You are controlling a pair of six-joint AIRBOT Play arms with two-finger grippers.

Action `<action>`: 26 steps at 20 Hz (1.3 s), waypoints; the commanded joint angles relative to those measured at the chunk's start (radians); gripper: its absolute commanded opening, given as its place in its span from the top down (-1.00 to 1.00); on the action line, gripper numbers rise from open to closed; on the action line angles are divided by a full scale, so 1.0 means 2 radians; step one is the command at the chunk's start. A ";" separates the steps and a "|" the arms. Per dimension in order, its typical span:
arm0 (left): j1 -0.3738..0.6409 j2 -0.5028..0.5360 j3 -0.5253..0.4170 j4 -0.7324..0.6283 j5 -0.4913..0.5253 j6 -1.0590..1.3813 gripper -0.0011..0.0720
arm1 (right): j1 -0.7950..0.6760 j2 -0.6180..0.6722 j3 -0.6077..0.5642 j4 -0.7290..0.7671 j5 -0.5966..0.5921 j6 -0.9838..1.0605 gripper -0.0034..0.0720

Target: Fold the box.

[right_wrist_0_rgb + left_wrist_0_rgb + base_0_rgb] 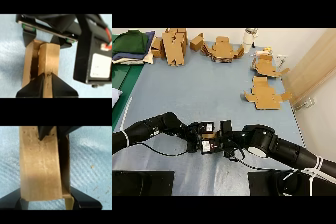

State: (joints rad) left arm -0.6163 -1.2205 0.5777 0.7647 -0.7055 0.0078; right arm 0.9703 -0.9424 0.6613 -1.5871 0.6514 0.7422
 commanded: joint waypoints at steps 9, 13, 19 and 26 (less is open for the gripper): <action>0.000 0.000 0.000 -0.001 -0.001 0.000 0.00 | 0.000 -0.022 0.000 0.054 0.035 0.001 0.54; 0.000 0.000 0.000 -0.001 -0.001 -0.001 0.00 | 0.000 -0.022 0.000 0.059 0.043 0.001 0.53; 0.000 0.000 0.000 -0.001 0.000 0.000 0.00 | 0.000 -0.016 0.002 0.059 0.023 0.001 0.53; 0.000 0.000 0.000 -0.001 -0.001 0.000 0.00 | 0.000 0.011 0.002 0.042 0.033 0.085 0.26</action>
